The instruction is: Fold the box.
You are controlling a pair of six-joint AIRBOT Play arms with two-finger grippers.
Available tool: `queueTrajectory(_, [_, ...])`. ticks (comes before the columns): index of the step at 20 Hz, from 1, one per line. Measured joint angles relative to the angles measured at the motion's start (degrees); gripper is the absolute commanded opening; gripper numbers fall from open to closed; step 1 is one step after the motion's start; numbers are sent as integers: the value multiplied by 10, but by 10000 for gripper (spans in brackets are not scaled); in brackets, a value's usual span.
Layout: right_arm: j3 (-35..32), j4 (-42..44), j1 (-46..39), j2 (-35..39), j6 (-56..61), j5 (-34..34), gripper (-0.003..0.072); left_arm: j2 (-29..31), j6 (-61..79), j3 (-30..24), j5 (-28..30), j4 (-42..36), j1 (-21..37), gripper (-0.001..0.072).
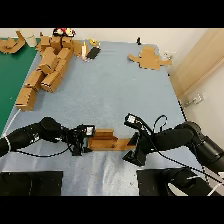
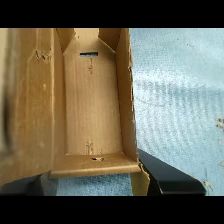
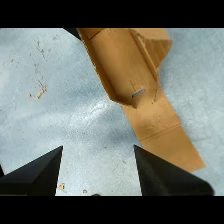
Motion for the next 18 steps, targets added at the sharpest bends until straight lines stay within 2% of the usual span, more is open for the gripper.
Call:
queueTrajectory(5, [0,8,0,0,16,23,699,0,0,0,2,4,0,515])
queueTrajectory(6, [0,10,0,0,33,35,637,0,0,0,2,4,0,515])
queueTrajectory(7, [0,12,0,0,60,49,468,0,0,0,2,5,0,515])
queueTrajectory(8, [0,14,0,0,92,62,218,0,0,0,2,5,0,515])
queueTrajectory(9, [0,18,0,0,130,75,4,0,0,0,2,5,0,515])
queueTrajectory(13, [0,50,0,-16,253,121,3,0,0,0,2,5,0,515])
queueTrajectory(18, [21,141,1,-109,242,190,3,0,-2,0,2,5,0,515])
